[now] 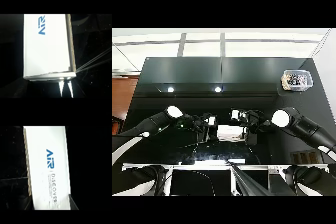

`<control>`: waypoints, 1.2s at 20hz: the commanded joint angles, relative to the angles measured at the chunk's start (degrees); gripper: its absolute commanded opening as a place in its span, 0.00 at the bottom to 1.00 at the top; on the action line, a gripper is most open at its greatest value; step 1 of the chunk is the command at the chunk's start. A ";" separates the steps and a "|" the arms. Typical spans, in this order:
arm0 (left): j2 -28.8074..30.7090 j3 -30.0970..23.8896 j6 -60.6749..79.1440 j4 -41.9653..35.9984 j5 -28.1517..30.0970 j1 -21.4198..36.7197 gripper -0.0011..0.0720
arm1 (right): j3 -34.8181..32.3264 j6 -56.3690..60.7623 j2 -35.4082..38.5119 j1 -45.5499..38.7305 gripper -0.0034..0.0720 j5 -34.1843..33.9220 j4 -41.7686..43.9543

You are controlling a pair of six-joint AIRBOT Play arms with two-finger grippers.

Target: Fold the box and place the chain.

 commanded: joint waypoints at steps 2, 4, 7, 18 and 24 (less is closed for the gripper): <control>-0.04 0.00 -0.04 -0.02 -0.02 -0.02 0.39 | 0.24 0.42 0.57 -0.04 0.70 -0.11 -0.94; -0.04 0.00 -0.04 -0.02 -0.02 -0.02 0.39 | 0.24 0.57 0.59 -0.04 0.70 -0.15 -0.94; -0.04 0.00 -0.04 -0.02 -0.02 -0.02 0.39 | 0.24 0.96 0.59 -0.02 0.70 -0.15 -0.94; -0.04 0.00 -0.04 -0.02 -0.02 -0.02 0.39 | 0.22 0.96 0.81 -0.02 0.68 -0.96 -0.94; -0.04 0.00 -0.04 -0.02 -0.02 -0.02 0.39 | 0.22 0.96 0.79 -0.02 0.71 0.79 -0.94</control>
